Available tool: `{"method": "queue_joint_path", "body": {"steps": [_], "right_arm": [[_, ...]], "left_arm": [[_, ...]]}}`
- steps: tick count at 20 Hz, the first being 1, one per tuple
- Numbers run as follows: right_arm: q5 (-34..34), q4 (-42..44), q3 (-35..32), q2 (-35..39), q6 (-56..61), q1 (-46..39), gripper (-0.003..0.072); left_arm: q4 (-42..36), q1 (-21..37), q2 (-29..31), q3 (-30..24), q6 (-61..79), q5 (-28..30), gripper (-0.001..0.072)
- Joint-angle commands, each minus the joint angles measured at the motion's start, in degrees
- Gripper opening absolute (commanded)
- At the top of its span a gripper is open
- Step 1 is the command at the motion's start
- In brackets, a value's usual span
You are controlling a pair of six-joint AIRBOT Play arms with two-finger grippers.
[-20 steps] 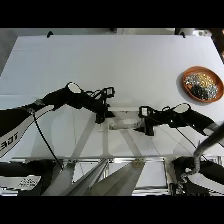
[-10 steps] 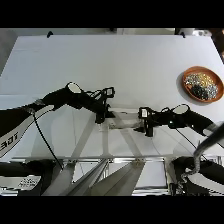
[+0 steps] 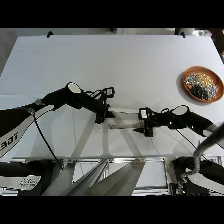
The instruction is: Fold the box and place the chain.
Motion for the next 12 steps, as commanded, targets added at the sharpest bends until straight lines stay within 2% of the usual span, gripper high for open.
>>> {"method": "queue_joint_path", "body": {"steps": [1, 12], "right_arm": [[-0.2, -0.1, 0.0, 0.0, 0.0, 0.1, 0.0405], [0.8, -0.1, 0.0, 0.0, 0.3, 0.1, 0.0408]], "left_arm": [[0.0, 0.0, 0.0, 0.0, 0.0, 0.1, 0.0013], [0.0, 0.0, 0.0, 0.0, 0.0, 0.1, 0.0013]]}}
